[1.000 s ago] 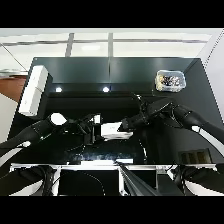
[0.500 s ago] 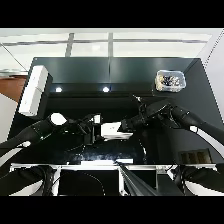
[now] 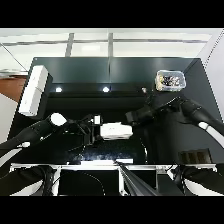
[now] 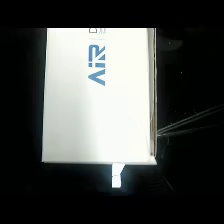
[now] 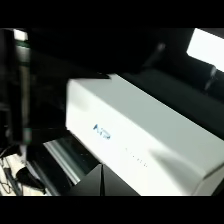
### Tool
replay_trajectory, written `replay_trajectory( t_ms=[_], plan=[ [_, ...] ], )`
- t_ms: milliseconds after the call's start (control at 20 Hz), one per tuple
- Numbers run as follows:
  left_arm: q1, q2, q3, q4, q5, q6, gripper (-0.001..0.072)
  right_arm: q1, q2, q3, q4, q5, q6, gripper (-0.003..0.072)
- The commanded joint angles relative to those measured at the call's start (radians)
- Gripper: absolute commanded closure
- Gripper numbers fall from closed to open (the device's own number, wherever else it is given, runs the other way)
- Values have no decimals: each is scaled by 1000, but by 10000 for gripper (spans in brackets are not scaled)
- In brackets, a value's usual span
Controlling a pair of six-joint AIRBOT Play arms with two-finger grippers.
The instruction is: Fold the box and place the chain.
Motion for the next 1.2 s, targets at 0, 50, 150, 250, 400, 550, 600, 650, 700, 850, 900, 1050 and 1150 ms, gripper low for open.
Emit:
replay_trajectory(
  t_ms=[0, 50, 150, 250, 400, 550, 600, 650, 700, 850, 900, 1050, 1150],
  plan=[
    [5, 57, 2, -7, -3, -67, -1, -122, 108, 50, 5, -100, 0, 664],
    [10, 86, 2, 16, -4, -106, -1, -164, 141, 50, 4, -101, 0, 665],
    [31, 155, 2, 94, -19, -183, -1, -240, 186, 50, -14, -106, 0, 665],
    [46, 226, 12, 139, -66, -248, -1, -292, 195, 50, -35, -111, 0, 664],
    [38, 271, 56, 130, -116, -312, -2, -309, 195, 50, -60, -90, -1, 664],
    [-14, 211, 119, 118, -81, -316, -1, -309, 195, 50, -63, -66, -1, 664],
    [-36, 169, 144, 101, -63, -315, 1, -309, 195, 50, -63, -65, -1, 665],
    [-55, 126, 167, 79, -43, -315, 1, -309, 195, 50, -63, -65, -1, 664],
    [-73, 76, 195, 54, -24, -307, 1, -309, 195, 50, -63, -65, -1, 664],
    [-130, -35, 262, 28, -25, -304, 0, -309, 195, 50, -64, -68, -1, 665],
    [-151, -60, 267, 33, -13, -297, 0, -309, 195, 50, -65, -68, -1, 664],
    [-188, -99, 269, 30, -4, -302, 0, -309, 195, 50, -85, -68, -1, 664],
    [-204, -101, 269, 30, -10, -308, 0, -309, 195, 50, -92, -68, -1, 664]
  ],
)
